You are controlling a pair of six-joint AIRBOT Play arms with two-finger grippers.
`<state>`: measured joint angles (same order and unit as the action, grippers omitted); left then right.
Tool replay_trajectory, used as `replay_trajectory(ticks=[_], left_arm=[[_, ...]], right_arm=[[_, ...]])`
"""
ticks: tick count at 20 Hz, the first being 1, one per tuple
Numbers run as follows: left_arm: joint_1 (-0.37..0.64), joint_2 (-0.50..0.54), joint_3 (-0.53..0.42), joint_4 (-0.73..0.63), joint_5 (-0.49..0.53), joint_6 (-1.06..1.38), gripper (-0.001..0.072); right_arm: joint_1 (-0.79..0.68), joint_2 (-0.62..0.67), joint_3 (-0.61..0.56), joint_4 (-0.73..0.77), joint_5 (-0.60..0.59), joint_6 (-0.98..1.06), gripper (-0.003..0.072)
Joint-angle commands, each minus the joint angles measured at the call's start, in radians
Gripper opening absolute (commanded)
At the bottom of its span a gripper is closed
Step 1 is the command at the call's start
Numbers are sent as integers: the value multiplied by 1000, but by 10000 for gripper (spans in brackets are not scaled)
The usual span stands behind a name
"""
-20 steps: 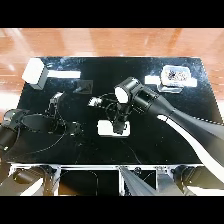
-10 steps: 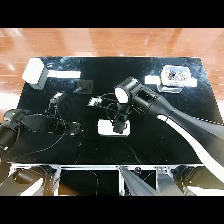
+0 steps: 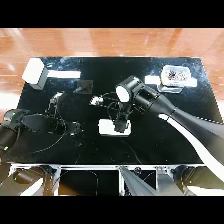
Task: Fold the box and place the chain.
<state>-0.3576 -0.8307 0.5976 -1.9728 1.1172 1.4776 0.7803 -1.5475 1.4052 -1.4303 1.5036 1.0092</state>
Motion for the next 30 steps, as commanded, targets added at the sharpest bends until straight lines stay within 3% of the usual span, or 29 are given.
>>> replay_trajectory(ticks=[1, 9, 10, 11, 30], left_arm=[[0, -1, 0, 0, 0, 0, 505], [0, -1, 0, 0, 0, 0, 504], [0, -1, 0, 0, 0, 0, 504], [0, -1, 0, 0, 0, 0, 505], [0, -1, 0, 1, -1, 0, 505]], right_arm=[[-28, 8, 4, 28, -11, 0, 311], [-31, 8, 3, 39, -27, -13, 310], [-29, 8, 3, 40, -25, -33, 221], [-29, 8, 3, 48, -23, -61, 190], [-24, 3, 2, 70, -27, -64, 190]])
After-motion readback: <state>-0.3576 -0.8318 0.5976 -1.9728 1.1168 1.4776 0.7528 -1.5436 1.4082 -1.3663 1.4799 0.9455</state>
